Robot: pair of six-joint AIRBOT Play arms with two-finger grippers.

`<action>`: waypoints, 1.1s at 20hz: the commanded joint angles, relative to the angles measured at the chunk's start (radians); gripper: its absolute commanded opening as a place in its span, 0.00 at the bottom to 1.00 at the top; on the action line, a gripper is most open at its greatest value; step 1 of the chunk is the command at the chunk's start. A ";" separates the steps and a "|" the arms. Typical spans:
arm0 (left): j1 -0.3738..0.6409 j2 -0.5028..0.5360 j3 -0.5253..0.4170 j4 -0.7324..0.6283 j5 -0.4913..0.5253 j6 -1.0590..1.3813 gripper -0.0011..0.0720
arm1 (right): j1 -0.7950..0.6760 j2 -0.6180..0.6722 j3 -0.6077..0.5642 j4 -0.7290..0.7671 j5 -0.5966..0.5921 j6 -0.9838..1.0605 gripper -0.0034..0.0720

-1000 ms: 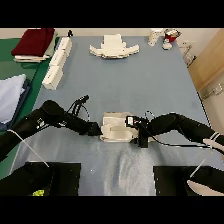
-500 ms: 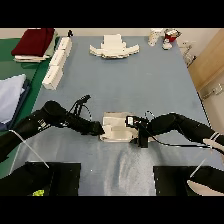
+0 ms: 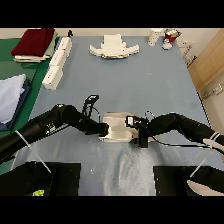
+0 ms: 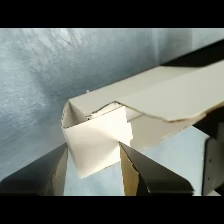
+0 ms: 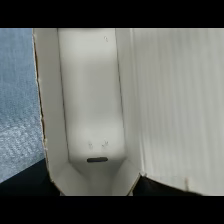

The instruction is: Fold the box.

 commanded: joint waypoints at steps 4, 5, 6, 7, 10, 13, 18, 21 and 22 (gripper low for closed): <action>-0.151 -0.099 0.131 0.256 -0.033 -0.349 0.65 | 0.001 0.000 0.001 0.000 0.000 0.000 0.71; -0.174 -0.124 0.156 0.284 -0.046 -0.383 0.64 | 0.001 0.000 0.001 0.000 0.000 0.000 0.71; -0.193 -0.145 0.177 0.309 -0.063 -0.414 0.64 | 0.001 0.000 0.001 0.000 0.000 0.000 0.71; -0.210 -0.164 0.197 0.331 -0.082 -0.445 0.64 | 0.001 0.000 0.001 0.000 0.000 0.000 0.71; -0.243 -0.206 0.231 0.366 -0.127 -0.529 0.65 | 0.001 0.000 0.001 0.000 0.000 0.000 0.71; -0.273 -0.235 0.239 0.367 -0.140 -0.573 0.64 | 0.001 0.000 0.001 0.000 0.000 0.000 0.71; -0.294 -0.260 0.265 0.446 -0.145 -0.676 0.57 | 0.001 0.000 0.001 0.000 0.000 0.000 0.71; -0.299 -0.291 0.301 0.483 -0.198 -0.694 0.57 | 0.001 0.000 0.001 0.000 0.000 0.000 0.71; -0.299 -0.307 0.312 0.483 -0.225 -0.693 0.57 | 0.001 0.000 0.001 0.000 0.000 0.000 0.71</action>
